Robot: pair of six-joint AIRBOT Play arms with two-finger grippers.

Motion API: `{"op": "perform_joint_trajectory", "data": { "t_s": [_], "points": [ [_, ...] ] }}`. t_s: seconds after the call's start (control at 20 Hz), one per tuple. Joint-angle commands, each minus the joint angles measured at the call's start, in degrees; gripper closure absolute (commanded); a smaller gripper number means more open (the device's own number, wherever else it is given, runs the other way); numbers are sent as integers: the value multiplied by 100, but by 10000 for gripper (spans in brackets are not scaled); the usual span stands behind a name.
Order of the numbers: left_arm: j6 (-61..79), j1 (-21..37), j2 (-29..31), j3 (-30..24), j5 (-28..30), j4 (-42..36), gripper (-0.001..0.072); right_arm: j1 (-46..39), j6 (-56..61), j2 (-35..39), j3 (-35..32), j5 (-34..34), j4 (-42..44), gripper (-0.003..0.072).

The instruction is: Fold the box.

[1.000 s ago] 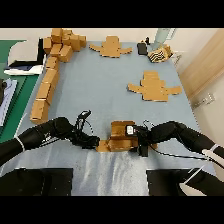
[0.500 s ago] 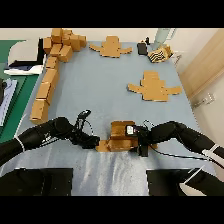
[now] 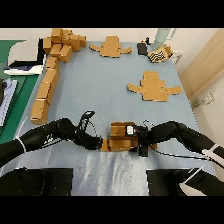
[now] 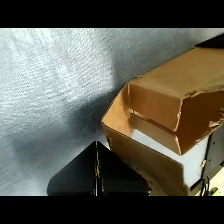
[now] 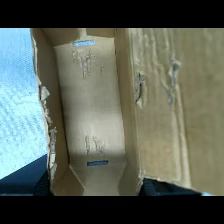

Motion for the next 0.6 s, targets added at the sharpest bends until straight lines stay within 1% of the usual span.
{"op": "perform_joint_trajectory", "data": {
  "t_s": [0.0,0.3,0.35,0.4,0.45,0.5,0.55],
  "points": [
    [17,-20,55,186,-138,-13,698,4,0,4,4,2,0,100],
    [39,-20,72,540,-262,44,693,4,0,4,4,2,0,101],
    [35,-20,72,568,-293,72,583,4,0,4,4,2,2,100],
    [33,-20,72,579,-299,70,282,4,0,4,4,2,0,100],
    [15,-20,70,577,-280,72,235,4,0,4,4,2,2,100],
    [9,-20,59,577,-262,66,262,4,0,4,4,2,0,100],
    [9,-20,52,577,-262,24,262,4,0,4,4,2,0,100]
  ]
}}
